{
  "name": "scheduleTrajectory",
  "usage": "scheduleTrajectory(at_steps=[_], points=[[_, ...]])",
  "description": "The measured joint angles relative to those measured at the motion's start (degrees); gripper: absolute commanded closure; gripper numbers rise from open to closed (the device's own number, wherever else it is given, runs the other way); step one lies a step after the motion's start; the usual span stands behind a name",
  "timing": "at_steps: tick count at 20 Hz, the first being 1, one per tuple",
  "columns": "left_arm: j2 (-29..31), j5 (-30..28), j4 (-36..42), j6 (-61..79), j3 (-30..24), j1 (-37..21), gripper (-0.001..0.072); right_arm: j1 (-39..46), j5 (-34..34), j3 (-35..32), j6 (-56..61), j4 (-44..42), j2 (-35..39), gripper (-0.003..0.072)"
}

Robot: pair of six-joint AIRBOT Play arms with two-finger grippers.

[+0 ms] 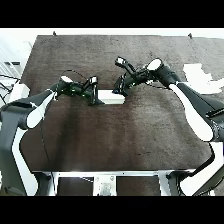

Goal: Fold the box and place the chain.

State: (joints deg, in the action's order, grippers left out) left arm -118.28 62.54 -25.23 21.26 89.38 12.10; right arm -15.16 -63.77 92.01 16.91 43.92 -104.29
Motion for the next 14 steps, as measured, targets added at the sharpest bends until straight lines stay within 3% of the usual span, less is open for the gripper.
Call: scheduleTrajectory(at_steps=[3,14], points=[[0.00,0.00,0.00,0.00,0.00,0.00,0.0431,0.00,0.11,0.17,-1.07,0.07,-0.02,0.0211],[0.00,0.02,0.00,0.00,0.00,0.00,0.0431,0.00,-3.56,1.44,-5.09,0.22,-0.66,0.0216]])
